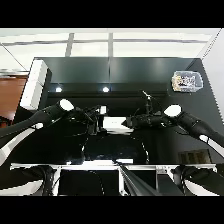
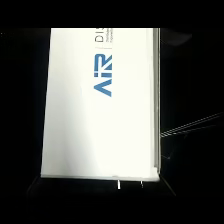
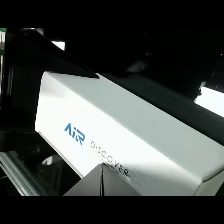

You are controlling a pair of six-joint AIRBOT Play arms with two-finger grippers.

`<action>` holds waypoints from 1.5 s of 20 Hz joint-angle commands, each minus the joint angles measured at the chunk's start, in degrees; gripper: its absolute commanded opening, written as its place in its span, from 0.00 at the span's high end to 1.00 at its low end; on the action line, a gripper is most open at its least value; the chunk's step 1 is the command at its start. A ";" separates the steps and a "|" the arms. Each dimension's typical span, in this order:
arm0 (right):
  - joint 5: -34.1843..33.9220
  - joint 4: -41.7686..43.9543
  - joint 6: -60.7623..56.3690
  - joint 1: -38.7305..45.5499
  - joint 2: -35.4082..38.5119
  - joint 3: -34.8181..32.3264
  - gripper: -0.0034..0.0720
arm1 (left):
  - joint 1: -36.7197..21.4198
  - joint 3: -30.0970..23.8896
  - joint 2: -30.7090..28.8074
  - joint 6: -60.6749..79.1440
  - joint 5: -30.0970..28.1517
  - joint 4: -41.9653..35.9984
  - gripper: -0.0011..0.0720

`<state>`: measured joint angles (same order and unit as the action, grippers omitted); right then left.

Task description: Fold the box and place the chain.

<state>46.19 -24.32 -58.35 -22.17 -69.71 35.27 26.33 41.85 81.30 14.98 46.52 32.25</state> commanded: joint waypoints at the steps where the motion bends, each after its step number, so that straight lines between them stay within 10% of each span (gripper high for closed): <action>1: 6.10 0.00 0.74 2.05 4.72 3.76 0.94 | -0.04 0.04 -0.02 -0.02 0.04 0.07 0.44; 4: 14.34 -4.96 0.68 9.53 13.03 8.72 0.94 | -0.28 0.20 -0.46 -0.02 0.04 0.07 0.43; 6: 18.34 -13.27 -1.51 16.52 18.84 9.92 0.94 | -0.76 0.52 -1.07 -0.26 0.11 0.09 0.02; 11: 25.68 -30.82 -6.84 31.21 26.10 9.88 0.94 | -0.48 3.82 -5.55 -6.88 7.54 7.76 0.02; 22: 19.02 -30.21 -6.75 33.31 26.10 9.60 0.94 | 10.67 20.06 4.50 -28.17 5.57 7.87 0.02; 30: 16.98 -30.21 -5.70 33.31 26.10 9.60 0.94 | 10.69 21.18 5.77 -32.94 11.50 10.88 0.02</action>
<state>64.31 -54.48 -64.47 11.09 -43.64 44.88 36.93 62.59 86.67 -15.42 56.05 41.25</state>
